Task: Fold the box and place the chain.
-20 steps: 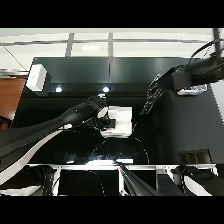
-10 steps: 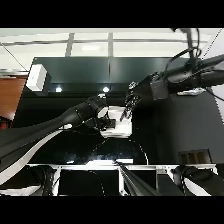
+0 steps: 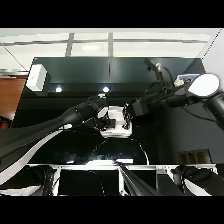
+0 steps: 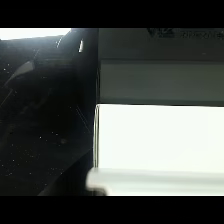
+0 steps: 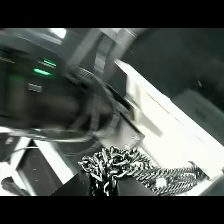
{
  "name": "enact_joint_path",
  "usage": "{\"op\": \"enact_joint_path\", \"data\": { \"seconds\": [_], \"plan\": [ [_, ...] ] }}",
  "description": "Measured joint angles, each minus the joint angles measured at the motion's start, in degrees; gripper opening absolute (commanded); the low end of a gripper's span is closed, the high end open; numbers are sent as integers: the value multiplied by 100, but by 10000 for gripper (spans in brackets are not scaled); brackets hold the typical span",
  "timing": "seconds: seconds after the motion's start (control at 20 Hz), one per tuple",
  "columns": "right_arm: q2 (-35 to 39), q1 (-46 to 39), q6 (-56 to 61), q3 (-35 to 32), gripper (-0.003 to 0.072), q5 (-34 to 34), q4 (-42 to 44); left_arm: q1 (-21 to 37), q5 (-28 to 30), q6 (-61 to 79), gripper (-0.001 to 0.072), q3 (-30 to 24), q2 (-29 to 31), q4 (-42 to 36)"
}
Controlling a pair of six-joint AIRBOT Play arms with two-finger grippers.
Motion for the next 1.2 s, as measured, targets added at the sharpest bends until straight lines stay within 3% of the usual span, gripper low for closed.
{"op": "enact_joint_path", "data": {
  "seconds": [0.05, 0.1, 0.15, 0.35, 0.5, 0.8, 1.05, 1.1, 1.15, 1.2],
  "plan": [
    [0, 52, -2, -184, 20, -208, -24, 0, 0, 0, 27, 0, 0, 0],
    [-4, 101, 0, -330, 95, -358, -74, 0, 0, 0, 27, 0, 0, 0],
    [-4, 142, 17, -452, 364, -529, -87, 0, 0, 0, 27, 0, 0, 0],
    [7, 168, 24, -560, 380, -785, -203, 0, -2, 0, 27, 0, 0, 0],
    [114, -199, 107, -232, 380, -387, -732, 0, -4, 0, 27, 0, 0, 0],
    [763, -1578, 634, 144, 380, 531, -2715, 0, -4, 2, 27, 0, 0, -15],
    [931, -2087, 918, 31, 380, 656, -3268, -2, 0, 55, 34, 15, -2, -17],
    [942, -2124, 927, -35, 381, 664, -3272, -7, 0, 76, 249, 44, -4, -4],
    [949, -2142, 944, -105, 380, 669, -3272, -7, -11, 72, 541, 103, -2, 2],
    [955, -2162, 960, -188, 380, 671, -3283, -15, -11, 28, 572, 173, 17, 7]
  ]
}}
